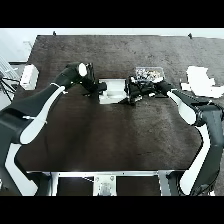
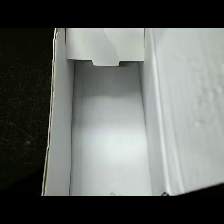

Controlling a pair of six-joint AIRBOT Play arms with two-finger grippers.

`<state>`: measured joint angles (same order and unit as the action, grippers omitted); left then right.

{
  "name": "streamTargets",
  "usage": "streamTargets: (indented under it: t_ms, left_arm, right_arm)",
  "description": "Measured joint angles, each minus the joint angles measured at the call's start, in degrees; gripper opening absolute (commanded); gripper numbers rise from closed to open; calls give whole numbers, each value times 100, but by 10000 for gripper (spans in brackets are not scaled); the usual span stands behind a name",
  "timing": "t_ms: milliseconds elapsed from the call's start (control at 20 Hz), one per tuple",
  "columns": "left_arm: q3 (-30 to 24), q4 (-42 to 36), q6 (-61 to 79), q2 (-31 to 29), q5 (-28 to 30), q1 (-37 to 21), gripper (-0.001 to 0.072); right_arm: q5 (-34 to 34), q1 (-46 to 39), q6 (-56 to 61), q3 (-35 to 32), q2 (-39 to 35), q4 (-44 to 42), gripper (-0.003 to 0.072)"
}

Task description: Fold the box and place the chain.

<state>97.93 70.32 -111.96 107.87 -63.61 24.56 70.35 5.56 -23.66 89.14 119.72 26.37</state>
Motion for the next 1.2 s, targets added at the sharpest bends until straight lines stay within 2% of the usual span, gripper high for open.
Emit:
streamTargets:
  t_ms: [250, 800, 850, 900, 950, 1200]
  left_arm:
    - [800, 503, -343, 452, -817, 175, 358]
    - [1766, 1305, -654, 1078, -1582, 393, 354]
    - [1799, 1333, -656, 1106, -1615, 398, 268]
    - [1825, 1370, -658, 1130, -1663, 404, 103]
    - [1840, 1357, -658, 1145, -1641, 411, 52]
    - [1880, 1495, -629, 1178, -1733, 428, 40]
  right_arm:
    - [0, 0, 2, 0, 0, -2, 496]
    - [0, 0, 2, 0, 0, -2, 496]
    - [0, 0, 2, 0, 0, -2, 496]
    - [0, 0, 4, 0, 0, -2, 496]
    - [-4, 0, 4, 0, 0, -11, 496]
    - [-4, 11, 11, 0, 0, -17, 496]
